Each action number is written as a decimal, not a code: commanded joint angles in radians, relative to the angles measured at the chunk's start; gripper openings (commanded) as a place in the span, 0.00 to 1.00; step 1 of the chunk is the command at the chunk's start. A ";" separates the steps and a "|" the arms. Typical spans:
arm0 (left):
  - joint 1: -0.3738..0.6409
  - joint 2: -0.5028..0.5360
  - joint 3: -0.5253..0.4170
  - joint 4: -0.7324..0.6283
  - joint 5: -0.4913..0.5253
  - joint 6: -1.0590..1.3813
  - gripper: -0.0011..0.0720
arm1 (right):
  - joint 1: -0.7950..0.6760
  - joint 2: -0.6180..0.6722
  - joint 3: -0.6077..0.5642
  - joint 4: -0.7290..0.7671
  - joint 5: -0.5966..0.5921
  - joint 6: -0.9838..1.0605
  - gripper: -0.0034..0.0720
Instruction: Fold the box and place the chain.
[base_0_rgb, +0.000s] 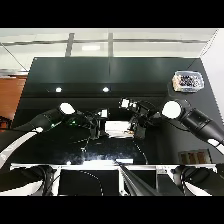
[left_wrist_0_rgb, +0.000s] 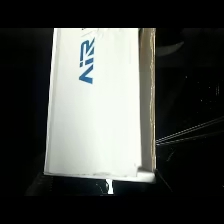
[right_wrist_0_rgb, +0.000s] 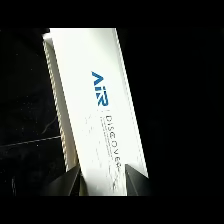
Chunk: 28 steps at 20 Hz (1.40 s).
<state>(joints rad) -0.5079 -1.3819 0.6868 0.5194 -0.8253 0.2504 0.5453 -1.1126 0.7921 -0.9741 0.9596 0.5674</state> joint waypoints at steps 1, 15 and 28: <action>0.000 -0.001 0.000 0.001 -0.001 0.000 0.56 | 0.023 -0.003 -0.002 0.004 0.003 0.001 0.47; 0.000 -0.001 0.000 0.001 -0.001 0.000 0.56 | 0.036 -0.016 -0.002 -0.022 -0.001 0.032 0.46; 0.000 -0.001 0.000 0.001 -0.001 0.000 0.56 | 0.036 -0.043 -0.002 -0.023 -0.003 0.039 0.47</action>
